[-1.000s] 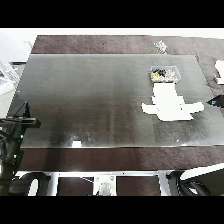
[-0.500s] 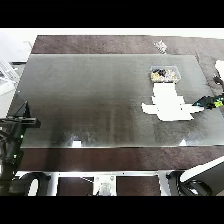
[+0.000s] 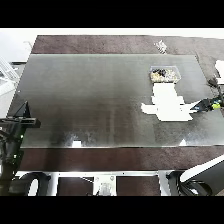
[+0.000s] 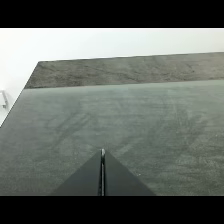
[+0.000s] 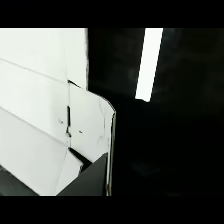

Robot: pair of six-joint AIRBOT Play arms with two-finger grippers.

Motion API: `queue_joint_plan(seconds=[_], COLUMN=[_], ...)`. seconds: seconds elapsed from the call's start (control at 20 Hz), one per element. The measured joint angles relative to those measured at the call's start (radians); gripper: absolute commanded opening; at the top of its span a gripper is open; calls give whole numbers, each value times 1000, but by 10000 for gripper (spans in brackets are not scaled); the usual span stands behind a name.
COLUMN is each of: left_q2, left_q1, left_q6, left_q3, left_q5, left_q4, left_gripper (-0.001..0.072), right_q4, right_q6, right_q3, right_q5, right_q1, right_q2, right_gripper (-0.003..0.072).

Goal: Fold the box and place the chain.

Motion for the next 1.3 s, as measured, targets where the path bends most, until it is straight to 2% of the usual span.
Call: queue_joint_plan(seconds=[0.35,0.75,0.9,1.0,1.3], left_q2=[0,0,0,0,0], left_q1=[0,0,0,0,0], left_q6=[0,0,0,0,0], left_q3=[0,0,0,0,0], left_q5=[0,0,0,0,0], left_q4=[0,0,0,0,0], left_gripper=[22,22,22,22,23], right_q4=[144,433,494,545,617], right_q6=[-2,19,21,26,97], right_q3=[-27,-255,-337,-377,-415], right_q5=[63,45,-32,-130,-418], right_q1=[32,212,328,421,675], right_q2=[47,173,192,198,204], right_gripper=[5,4,4,4,4])
